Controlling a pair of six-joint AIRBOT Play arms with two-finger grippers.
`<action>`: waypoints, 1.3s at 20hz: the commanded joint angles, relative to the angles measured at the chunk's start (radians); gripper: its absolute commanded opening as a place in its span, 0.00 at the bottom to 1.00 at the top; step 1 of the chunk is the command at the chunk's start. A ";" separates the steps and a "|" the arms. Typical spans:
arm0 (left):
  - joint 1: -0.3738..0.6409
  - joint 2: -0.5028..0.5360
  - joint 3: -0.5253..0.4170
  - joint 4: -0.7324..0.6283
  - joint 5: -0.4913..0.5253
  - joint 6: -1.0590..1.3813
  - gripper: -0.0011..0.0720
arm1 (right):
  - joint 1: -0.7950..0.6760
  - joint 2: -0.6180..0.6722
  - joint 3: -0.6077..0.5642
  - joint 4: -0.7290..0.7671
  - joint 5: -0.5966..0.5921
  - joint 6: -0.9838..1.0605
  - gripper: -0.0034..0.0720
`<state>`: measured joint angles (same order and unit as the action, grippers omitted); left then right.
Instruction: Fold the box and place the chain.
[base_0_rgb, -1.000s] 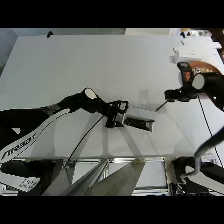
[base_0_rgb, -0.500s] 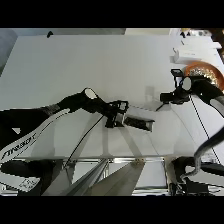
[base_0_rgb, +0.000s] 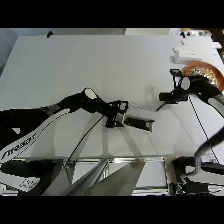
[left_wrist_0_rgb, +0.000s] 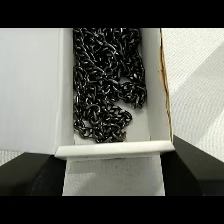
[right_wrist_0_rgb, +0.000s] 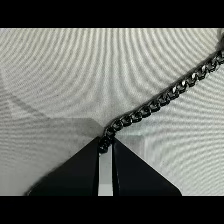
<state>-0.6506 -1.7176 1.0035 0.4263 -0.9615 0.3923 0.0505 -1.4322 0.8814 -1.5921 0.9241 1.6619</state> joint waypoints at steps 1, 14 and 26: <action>0.001 0.001 0.000 0.000 0.000 0.000 0.30 | 0.000 0.039 0.000 -0.009 0.064 -0.044 0.07; 0.001 0.001 0.000 0.000 0.000 0.000 0.30 | 0.000 0.641 0.000 0.215 0.427 -0.159 0.07; 0.001 0.000 0.000 0.000 0.000 0.000 0.30 | 0.000 0.960 -0.001 0.641 0.511 -0.187 0.07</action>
<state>-0.6506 -1.7176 1.0035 0.4267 -0.9619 0.3923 0.0505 -0.5106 0.8803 -1.0534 1.4067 1.4788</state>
